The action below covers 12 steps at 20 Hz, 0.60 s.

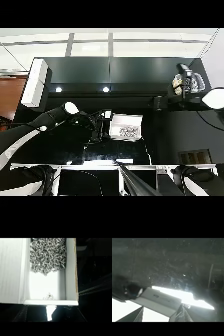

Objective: Fold the box and place the chain.

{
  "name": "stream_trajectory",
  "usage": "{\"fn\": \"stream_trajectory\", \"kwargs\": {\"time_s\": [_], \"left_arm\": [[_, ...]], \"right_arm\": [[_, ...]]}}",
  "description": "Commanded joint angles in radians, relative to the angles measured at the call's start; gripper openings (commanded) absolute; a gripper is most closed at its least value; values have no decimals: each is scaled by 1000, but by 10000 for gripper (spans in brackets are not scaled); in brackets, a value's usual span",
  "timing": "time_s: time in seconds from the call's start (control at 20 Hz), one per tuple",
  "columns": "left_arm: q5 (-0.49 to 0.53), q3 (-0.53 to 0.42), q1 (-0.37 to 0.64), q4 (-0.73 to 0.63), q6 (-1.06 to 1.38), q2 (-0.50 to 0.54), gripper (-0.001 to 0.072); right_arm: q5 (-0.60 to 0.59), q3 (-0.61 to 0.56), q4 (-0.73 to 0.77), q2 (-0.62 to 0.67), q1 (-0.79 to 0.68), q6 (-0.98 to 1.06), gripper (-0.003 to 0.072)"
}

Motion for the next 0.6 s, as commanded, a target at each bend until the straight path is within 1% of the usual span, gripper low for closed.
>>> {"fn": "stream_trajectory", "kwargs": {"time_s": [0.0, 0.1, 0.15, 0.2, 0.25, 0.35, 0.5, 0.55], "left_arm": [[1, 0, 0, 1, 0, 0, 343], [1, 0, 0, 1, 0, 0, 343], [1, 0, 0, 1, 0, 0, 343], [1, 0, 0, 1, 0, 0, 343], [1, 0, 0, 1, 0, 0, 343], [1, 0, 0, 1, 0, 0, 343], [1, 0, 0, 1, 0, 0, 343], [1, 0, 0, 1, 0, 0, 343]], "right_arm": [[-67, -1, 76, -118, 30, -247, 583], [-65, -1, 72, -125, 37, -524, 587], [-58, 0, 76, -125, 43, -649, 650], [-53, 0, 76, -125, 51, -724, 674], [-51, 0, 76, -125, 60, -761, 675], [-31, 0, 77, -125, 86, -766, 675], [109, 1, 117, -125, 124, -777, 675], [164, 1, 143, -125, 128, -809, 674]]}}
